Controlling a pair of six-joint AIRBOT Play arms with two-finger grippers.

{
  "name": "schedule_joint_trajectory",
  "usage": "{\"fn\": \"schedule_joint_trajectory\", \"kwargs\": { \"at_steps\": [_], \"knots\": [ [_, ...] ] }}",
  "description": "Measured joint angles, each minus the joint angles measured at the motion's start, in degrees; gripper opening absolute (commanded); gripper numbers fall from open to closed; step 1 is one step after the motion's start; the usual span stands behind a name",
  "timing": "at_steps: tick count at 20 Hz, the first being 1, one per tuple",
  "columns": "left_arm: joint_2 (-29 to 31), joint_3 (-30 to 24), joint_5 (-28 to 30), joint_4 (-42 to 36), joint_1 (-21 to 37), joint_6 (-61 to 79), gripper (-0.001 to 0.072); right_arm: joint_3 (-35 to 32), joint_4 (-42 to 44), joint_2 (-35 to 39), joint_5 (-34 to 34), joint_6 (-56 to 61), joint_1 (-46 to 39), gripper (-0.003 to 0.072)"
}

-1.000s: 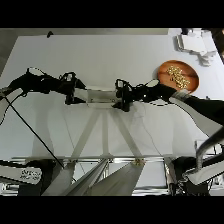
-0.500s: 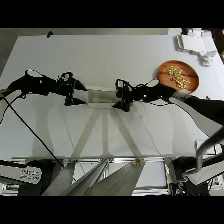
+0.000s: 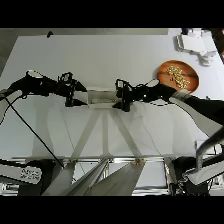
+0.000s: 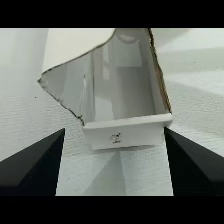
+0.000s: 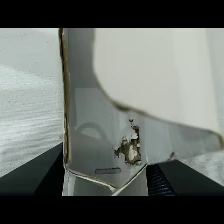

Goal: Fold the box and place the chain.

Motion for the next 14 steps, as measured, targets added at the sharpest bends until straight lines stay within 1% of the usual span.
{"fn": "schedule_joint_trajectory", "kwargs": {
  "at_steps": [6,10,14],
  "knots": [
    [0.0,0.0,-0.5,0.0,1.1,-1.2,0.0698,0.0,0.1,0.0,-0.3,0.2,0.0,0.0428],
    [0.0,0.0,0.3,0.4,2.6,-2.2,0.0698,0.0,0.1,0.0,-0.2,0.1,0.0,0.0428],
    [0.0,0.0,0.1,0.4,2.4,-2.8,0.0699,0.0,0.1,0.0,-0.2,0.1,0.0,0.0428]
  ]
}}
